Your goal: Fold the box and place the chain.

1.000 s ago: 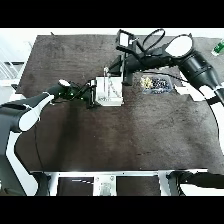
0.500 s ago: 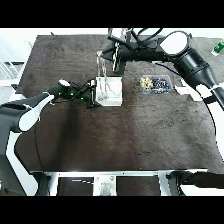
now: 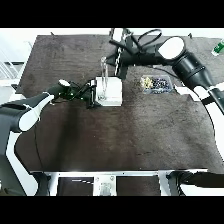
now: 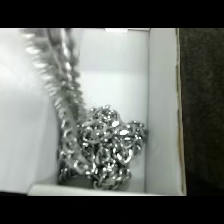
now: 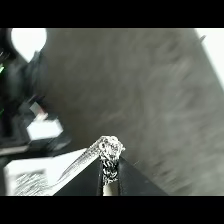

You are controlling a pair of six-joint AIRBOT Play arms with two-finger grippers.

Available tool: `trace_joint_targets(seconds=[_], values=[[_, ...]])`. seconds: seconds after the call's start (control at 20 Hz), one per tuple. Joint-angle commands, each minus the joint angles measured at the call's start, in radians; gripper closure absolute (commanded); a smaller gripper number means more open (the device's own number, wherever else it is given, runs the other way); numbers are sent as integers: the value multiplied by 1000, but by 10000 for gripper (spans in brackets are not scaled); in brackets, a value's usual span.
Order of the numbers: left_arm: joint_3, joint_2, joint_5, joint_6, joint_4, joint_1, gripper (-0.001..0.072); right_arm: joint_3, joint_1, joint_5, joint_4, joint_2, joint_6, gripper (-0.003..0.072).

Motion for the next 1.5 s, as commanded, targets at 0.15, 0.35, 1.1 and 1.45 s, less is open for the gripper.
trace_joint_targets(seconds=[0.15, 0.35, 1.1, 1.45], values=[[1, 0, 0, 0, 0, 1, 530, -270, -5, -42, -5, -49, 50, 676], [1, 0, 0, 0, 0, 1, 531, -307, -17, -127, -3, -101, 87, 609], [1, 0, 0, 0, 0, 1, 531, -210, -302, -156, 433, 0, 159, 343], [1, 0, 0, 0, 0, 1, 531, 45, -331, -5, 454, -250, 159, 344]])
